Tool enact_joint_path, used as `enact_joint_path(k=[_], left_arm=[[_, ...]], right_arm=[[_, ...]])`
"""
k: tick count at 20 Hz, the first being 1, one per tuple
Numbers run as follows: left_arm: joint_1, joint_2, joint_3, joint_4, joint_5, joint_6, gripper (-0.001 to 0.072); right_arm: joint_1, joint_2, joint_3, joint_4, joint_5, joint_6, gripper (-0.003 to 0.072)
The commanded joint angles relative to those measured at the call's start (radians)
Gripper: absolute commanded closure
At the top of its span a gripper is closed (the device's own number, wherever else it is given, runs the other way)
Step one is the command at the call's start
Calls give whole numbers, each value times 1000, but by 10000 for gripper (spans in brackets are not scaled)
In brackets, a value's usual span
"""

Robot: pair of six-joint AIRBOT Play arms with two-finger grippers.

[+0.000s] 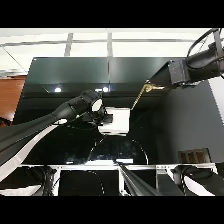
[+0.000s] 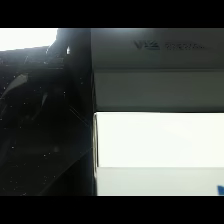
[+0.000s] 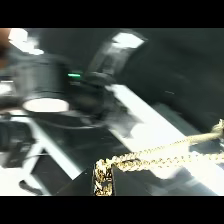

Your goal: Fold the box and place the chain.

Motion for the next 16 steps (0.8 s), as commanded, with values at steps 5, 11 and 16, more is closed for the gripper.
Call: enact_joint_path(k=[5, 11, 16], left_arm=[[0, 1, 0, 0, 1, -1, 680], [0, 1, 0, 0, 1, -1, 680], [0, 1, 0, 0, 0, -1, 680]], right_arm=[[23, 0, -10, 241, -61, -49, 669], [22, 0, -10, 281, -71, -72, 669], [-32, 0, -9, 237, -29, -71, 669]])
